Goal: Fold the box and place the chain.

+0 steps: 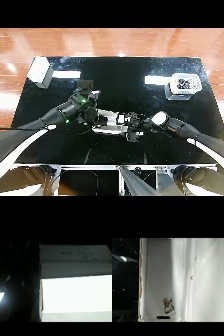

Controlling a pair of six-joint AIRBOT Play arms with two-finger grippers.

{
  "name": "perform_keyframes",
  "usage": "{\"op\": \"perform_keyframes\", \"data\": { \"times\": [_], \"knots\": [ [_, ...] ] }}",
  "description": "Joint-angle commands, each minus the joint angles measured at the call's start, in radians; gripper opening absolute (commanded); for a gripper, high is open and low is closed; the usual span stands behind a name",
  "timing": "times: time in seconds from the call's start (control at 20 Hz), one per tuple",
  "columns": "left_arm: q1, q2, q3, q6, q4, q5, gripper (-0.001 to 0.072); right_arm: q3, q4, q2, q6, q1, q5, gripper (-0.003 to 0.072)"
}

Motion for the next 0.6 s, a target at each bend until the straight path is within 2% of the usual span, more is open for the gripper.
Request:
{"op": "perform_keyframes", "data": {
  "times": [0.0,0.05,0.15,0.25,0.3,0.35,0.4,0.45,0.55],
  "knots": [
    [-0.003,-0.001,0.000,-0.003,0.000,0.009,0.0247,0.000,0.000,0.000,0.000,0.001,0.000,0.0486],
    [-0.005,-0.001,0.000,-0.003,0.000,0.006,0.0185,0.000,0.000,0.000,0.000,0.001,0.000,0.0486],
    [-0.015,-0.001,0.000,-0.001,0.000,0.006,0.0015,0.000,0.000,0.000,0.000,0.001,0.000,0.0486],
    [-0.024,-0.001,0.000,0.001,-0.001,0.006,0.0016,0.000,0.000,0.000,0.000,0.001,0.000,0.0486],
    [-0.027,-0.001,0.000,0.001,0.000,0.006,0.0019,0.000,0.000,0.000,0.000,0.001,0.000,0.0486],
    [-0.027,-0.001,0.000,0.001,0.000,0.007,0.0055,0.000,0.000,0.000,0.000,0.001,0.000,0.0485],
    [-0.027,-0.001,0.000,0.000,0.000,0.011,0.0190,0.000,0.000,0.000,0.000,0.001,0.000,0.0486],
    [-0.026,-0.001,0.000,0.000,0.000,0.016,0.0274,0.000,0.000,0.000,0.000,0.001,0.000,0.0486],
    [-0.026,0.000,0.001,0.000,0.000,0.023,0.0274,0.000,0.000,0.000,0.000,0.001,0.000,0.0486]
  ]
}}
